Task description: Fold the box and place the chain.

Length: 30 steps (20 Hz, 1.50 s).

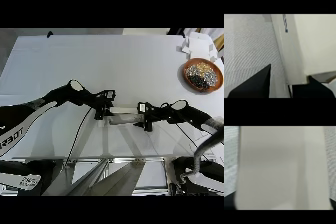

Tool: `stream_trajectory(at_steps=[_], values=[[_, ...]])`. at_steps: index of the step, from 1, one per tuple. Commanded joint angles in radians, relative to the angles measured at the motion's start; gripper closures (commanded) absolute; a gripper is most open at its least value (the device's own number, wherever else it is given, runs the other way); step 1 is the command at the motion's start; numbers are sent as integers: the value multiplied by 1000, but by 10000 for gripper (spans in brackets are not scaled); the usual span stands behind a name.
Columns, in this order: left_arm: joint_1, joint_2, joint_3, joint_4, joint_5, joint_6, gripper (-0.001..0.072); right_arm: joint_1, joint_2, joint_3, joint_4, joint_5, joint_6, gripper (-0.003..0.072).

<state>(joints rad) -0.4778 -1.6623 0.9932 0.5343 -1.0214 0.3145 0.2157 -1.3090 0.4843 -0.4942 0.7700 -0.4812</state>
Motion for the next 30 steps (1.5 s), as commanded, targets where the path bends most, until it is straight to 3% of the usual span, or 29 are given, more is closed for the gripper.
stream_trajectory(at_steps=[1,2,3,7,11,17,18,20,21,25,30], values=[[9,19,1,3,-4,-2,330,-1,0,0,2,0,2,285],[14,29,1,6,-2,-3,190,-1,0,0,2,0,2,285],[23,42,1,6,-3,-13,121,-1,0,0,2,0,2,285],[76,105,1,57,-8,-130,110,-1,0,0,2,0,2,285],[137,216,1,235,-40,-273,111,-1,0,0,2,0,2,285],[176,413,1,379,-212,-346,121,-1,0,0,2,0,2,285],[176,444,1,378,-246,-359,222,-1,0,0,2,0,2,285],[169,506,1,363,-307,-406,589,-1,0,0,2,0,2,285],[164,530,1,337,-328,-407,703,-1,0,0,1,0,2,285],[92,544,0,231,-320,-409,707,-1,0,0,1,0,2,285],[-94,479,0,241,-161,-413,707,-1,0,0,1,0,2,285]])
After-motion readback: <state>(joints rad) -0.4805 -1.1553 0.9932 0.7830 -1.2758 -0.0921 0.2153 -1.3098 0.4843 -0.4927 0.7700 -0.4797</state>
